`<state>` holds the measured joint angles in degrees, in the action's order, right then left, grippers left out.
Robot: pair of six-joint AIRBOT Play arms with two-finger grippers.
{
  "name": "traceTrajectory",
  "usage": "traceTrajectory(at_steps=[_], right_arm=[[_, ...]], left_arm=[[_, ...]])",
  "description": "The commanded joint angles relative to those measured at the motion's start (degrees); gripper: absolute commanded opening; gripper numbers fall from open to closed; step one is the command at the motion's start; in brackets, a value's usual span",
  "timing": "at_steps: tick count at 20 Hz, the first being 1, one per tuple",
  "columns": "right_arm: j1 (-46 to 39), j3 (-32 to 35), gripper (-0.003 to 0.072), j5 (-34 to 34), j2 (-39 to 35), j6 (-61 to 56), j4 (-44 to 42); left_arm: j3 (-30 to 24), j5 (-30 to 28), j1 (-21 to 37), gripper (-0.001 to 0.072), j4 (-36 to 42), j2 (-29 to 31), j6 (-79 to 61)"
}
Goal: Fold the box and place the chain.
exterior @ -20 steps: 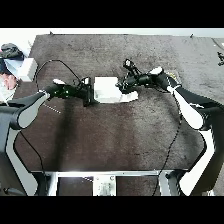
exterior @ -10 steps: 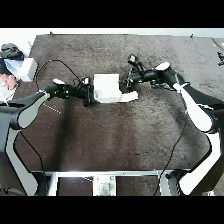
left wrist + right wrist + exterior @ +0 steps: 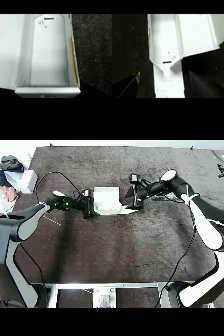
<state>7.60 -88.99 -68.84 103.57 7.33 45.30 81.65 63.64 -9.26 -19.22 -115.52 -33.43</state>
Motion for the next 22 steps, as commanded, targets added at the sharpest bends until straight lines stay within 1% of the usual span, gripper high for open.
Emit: traceTrajectory(at_steps=[1,3,4,5,7,16,18,20,22], right_arm=[[3.06,2.36,0.0708,8.26,-0.09,-0.04,9.94],[4.24,3.67,0.0708,12.24,-0.04,-0.04,9.94],[4.66,3.93,0.0653,13.31,-0.02,0.04,9.99],[4.92,4.00,0.0493,13.86,-0.02,-0.02,9.75],[5.14,4.02,0.0473,13.81,-0.02,-0.02,8.81],[5.29,4.11,0.0469,13.84,1.25,-0.02,5.31],[5.29,4.13,0.0278,13.77,1.33,0.00,2.69],[5.40,4.13,0.0274,13.53,1.46,0.02,-1.07],[5.84,4.13,0.0274,12.72,2.03,0.46,-2.19]], left_arm=[[0.00,0.02,0.02,0.0417,-0.02,-0.02,-0.02],[0.00,0.02,0.02,0.0417,-0.02,-0.02,-0.02],[0.00,0.02,0.02,0.0417,-0.02,-0.02,-0.02],[0.00,0.02,0.02,0.0417,-0.02,-0.02,-0.02],[0.00,0.02,0.02,0.0417,-0.02,-0.02,0.00],[0.00,0.02,0.02,0.0417,-0.02,-0.02,0.00],[0.00,0.02,0.02,0.0417,-0.02,-0.02,-0.02],[0.00,0.02,0.02,0.0417,-0.02,-0.02,0.00],[0.00,0.02,0.02,0.0417,-0.02,-0.02,0.00]])
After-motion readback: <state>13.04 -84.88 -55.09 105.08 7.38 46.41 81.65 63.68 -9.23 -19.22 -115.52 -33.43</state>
